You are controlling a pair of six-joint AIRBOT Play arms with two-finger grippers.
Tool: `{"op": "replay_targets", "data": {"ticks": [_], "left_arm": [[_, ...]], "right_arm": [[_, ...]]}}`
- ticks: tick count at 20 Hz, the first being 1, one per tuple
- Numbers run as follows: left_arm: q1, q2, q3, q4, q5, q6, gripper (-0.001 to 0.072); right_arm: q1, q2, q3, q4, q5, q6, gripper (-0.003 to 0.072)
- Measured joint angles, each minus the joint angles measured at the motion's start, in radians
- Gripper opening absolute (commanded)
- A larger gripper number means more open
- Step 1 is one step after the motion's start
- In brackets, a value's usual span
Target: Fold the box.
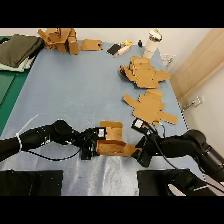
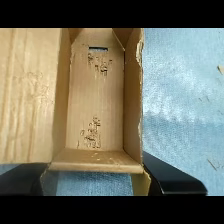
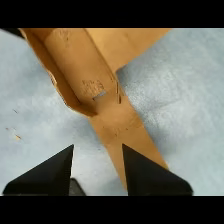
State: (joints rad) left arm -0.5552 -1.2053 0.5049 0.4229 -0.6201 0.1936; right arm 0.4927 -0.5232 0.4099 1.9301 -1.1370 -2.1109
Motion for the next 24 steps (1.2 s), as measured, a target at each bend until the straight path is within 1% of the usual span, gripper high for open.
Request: {"op": "replay_targets", "data": {"ticks": [4,8,11,12,14,16,18,21,22,24], "left_arm": [[0.0,0.0,0.0,0.0,0.0,0.0,0.0598],[0.0,0.0,0.0,0.0,0.0,0.0,0.0598],[0.0,0.0,0.0,0.0,0.0,0.0,0.0598],[0.0,0.0,0.0,0.0,0.0,0.0,0.0599],[0.0,0.0,0.0,0.0,0.0,0.0,0.0599],[0.0,0.0,0.0,0.0,0.0,0.0,0.0599],[0.0,0.0,0.0,0.0,0.0,0.0,0.0599],[0.0,0.0,0.0,0.0,0.0,0.0,0.0599],[0.0,0.0,0.0,0.0,0.0,0.0,0.0598],[0.0,0.0,0.0,0.0,0.0,0.0,0.0599]], "right_arm": [[0.0,-0.061,-0.058,0.031,0.14,-0.209,0.0458],[0.0,-0.148,-0.072,0.096,0.242,-0.406,0.0458],[0.001,-0.185,-0.075,0.124,0.299,-0.508,0.0457],[0.005,-0.19,-0.076,0.134,0.307,-0.528,0.0423],[0.027,-0.198,-0.076,0.149,0.318,-0.553,0.0267],[0.067,-0.203,-0.076,0.157,0.329,-0.568,0.014],[0.107,-0.211,-0.076,0.153,0.351,-0.576,0.0139],[0.141,-0.235,-0.076,0.136,0.413,-0.584,0.014],[0.147,-0.246,-0.076,0.132,0.432,-0.588,0.0174],[0.155,-0.266,-0.076,0.128,0.458,-0.602,0.0459]]}}
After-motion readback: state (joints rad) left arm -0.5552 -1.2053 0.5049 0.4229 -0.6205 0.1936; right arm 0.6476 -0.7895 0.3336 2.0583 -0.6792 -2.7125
